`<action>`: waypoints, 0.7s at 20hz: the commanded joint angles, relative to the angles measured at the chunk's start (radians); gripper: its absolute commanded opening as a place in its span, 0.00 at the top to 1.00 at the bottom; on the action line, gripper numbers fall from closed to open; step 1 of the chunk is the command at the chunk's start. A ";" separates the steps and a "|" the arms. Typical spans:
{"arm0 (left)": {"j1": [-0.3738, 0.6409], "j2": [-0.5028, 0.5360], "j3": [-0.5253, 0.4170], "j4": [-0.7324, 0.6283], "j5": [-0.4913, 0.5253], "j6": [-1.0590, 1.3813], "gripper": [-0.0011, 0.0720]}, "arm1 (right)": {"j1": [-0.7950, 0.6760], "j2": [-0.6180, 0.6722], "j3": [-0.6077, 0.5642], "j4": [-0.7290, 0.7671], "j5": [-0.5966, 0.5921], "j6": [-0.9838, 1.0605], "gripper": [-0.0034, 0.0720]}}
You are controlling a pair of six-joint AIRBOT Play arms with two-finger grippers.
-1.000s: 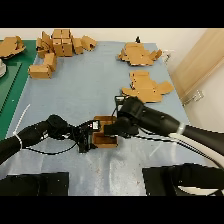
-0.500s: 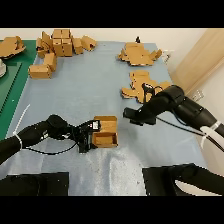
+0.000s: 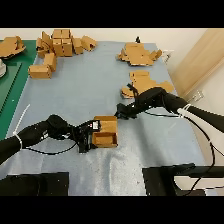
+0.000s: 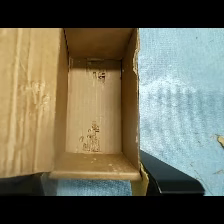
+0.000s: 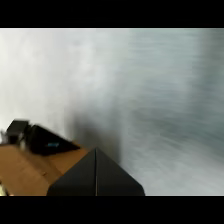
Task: Fold the box.
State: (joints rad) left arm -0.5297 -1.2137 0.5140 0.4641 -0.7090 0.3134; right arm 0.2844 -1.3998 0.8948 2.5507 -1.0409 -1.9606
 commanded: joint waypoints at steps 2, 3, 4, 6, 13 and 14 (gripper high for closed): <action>0.000 0.000 0.000 0.000 -0.001 0.000 0.40 | 0.101 -0.002 0.010 0.168 -0.081 -0.346 0.95; 0.000 0.000 0.000 0.000 0.000 0.000 0.40 | 0.143 0.018 0.010 0.167 -0.091 -0.383 0.95; 0.000 0.000 0.000 0.000 0.000 0.000 0.40 | 0.186 0.037 0.010 0.148 -0.089 -0.399 0.95; 0.000 0.000 0.000 0.000 0.000 0.000 0.40 | 0.268 0.062 0.010 0.112 -0.089 -0.414 0.95; 0.000 0.000 0.000 0.000 0.000 0.000 0.40 | 0.397 0.176 -0.132 -0.062 0.055 -0.403 0.95; 0.000 0.000 0.000 0.000 0.000 0.000 0.40 | 0.397 0.217 -0.168 -0.090 0.084 -0.404 0.95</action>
State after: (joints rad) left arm -0.5297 -1.2137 0.5140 0.4644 -0.7094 0.3134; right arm 0.6563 -1.2514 0.7998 2.5378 -1.0218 -2.3569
